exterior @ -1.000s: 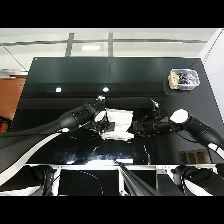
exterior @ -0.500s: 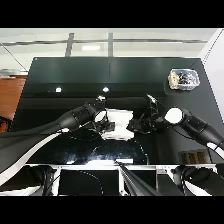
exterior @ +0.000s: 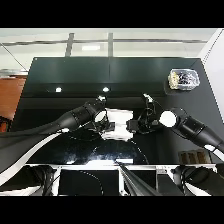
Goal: Fold the box and place the chain.
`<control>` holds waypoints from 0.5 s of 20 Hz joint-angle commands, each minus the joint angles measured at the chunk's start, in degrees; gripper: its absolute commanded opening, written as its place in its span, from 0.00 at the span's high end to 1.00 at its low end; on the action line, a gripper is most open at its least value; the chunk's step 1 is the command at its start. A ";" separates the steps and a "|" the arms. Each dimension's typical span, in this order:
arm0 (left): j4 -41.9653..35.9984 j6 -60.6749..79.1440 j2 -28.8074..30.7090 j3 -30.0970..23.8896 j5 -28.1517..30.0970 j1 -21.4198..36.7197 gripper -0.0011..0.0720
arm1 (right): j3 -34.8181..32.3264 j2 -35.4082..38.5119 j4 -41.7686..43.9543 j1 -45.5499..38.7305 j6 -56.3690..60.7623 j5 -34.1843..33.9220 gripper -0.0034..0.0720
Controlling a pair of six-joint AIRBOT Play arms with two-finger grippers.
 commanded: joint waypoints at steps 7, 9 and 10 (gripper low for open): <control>0.00 0.00 0.00 0.04 -0.02 0.00 0.95 | 5.16 -5.79 -6.21 3.76 4.94 3.23 0.46; 0.02 0.00 0.00 0.04 0.00 0.00 0.95 | 7.13 -7.82 -9.18 4.98 7.76 5.73 0.46; 0.02 0.00 0.00 0.04 0.02 0.00 0.95 | 7.98 -8.50 -10.47 5.42 9.11 6.71 0.46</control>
